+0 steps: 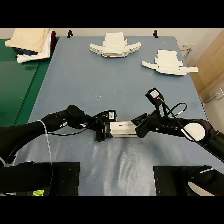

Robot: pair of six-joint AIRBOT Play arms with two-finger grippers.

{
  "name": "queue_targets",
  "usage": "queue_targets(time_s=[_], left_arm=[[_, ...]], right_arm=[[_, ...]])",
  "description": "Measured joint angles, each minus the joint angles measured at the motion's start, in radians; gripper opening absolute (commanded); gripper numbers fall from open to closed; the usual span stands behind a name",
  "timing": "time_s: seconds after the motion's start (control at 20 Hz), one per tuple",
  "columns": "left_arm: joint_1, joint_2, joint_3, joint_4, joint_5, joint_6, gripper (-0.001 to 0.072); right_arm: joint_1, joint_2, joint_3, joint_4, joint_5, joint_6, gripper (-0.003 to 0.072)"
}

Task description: Fold the box.

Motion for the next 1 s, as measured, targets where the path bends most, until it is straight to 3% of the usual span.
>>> queue_targets(time_s=[0.45,1.0], left_arm=[[0.0,0.0,0.0,0.0,0.0,0.0,0.0363],[0.0,0.0,0.0,0.0,0.0,0.0,0.0363]], right_arm=[[-0.022,0.003,-0.09,0.181,0.031,0.109,0.0001],[-0.022,-0.026,-0.117,0.209,0.044,0.116,0.0]])
